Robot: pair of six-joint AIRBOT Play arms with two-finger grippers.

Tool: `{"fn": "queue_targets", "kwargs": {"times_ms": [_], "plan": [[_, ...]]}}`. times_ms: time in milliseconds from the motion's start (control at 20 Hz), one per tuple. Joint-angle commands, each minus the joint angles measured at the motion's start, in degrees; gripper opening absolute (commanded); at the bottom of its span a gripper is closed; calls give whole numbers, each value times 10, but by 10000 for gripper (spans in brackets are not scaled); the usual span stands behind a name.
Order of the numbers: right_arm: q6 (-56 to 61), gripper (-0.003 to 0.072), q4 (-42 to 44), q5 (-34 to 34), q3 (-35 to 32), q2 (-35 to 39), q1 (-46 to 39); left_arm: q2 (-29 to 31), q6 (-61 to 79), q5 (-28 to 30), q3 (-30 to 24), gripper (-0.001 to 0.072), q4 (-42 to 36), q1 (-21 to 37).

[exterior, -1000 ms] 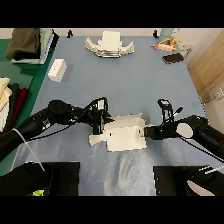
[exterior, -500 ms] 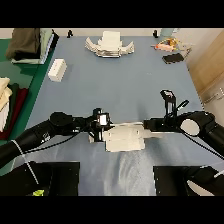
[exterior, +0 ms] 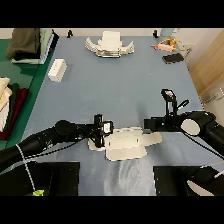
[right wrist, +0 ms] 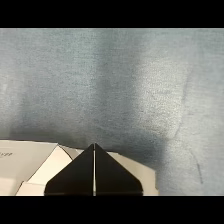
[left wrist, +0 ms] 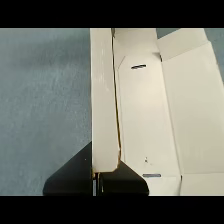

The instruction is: Fold the box.

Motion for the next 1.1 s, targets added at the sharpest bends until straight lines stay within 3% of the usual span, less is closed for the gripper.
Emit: {"fn": "queue_targets", "kwargs": {"times_ms": [0,300,850,1050], "plan": [[0,4,1,0,1,1,0,0,-29,-9,-4,12,3,-3],[0,5,0,0,0,0,0,0,-28,-70,-4,12,11,-3],[0,5,1,4,1,0,0,0,-68,-92,-7,13,38,-3],[0,5,14,36,1,1,0,0,-69,-91,-6,13,37,-3]]}}
